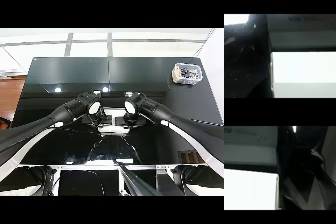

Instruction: Fold the box and place the chain.

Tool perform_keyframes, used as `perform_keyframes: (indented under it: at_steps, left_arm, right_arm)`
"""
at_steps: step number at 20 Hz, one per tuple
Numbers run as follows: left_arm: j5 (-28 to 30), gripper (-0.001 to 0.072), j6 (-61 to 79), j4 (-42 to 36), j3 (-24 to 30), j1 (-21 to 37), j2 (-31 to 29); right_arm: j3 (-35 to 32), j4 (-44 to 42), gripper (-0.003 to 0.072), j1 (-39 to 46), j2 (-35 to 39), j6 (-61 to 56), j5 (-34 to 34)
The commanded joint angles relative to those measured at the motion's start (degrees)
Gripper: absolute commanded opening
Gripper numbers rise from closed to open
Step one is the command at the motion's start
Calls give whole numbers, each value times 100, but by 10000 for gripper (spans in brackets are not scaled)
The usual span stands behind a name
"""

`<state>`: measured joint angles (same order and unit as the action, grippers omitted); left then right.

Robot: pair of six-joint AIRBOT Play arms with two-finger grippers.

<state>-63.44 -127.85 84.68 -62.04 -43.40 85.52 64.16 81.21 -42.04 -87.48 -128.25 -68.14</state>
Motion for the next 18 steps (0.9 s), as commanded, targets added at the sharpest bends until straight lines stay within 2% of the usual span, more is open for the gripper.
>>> perform_keyframes:
  at_steps: [1,7,11,14,18]
  left_arm:
    - [-7,27,11,13,-4,4,0]
    - [-7,27,11,13,-4,4,0]
    - [0,27,11,13,-4,4,0]
    - [-9,27,11,31,-4,7,0]
    - [-26,27,13,33,-4,7,0]
  right_arm:
    - [4,76,9,-2,-11,-35,-31]
    - [4,94,16,2,-7,-35,-87]
    - [7,101,403,13,15,-9,-264]
    - [7,129,403,13,234,323,-350]
    - [4,271,402,13,1158,863,-501]
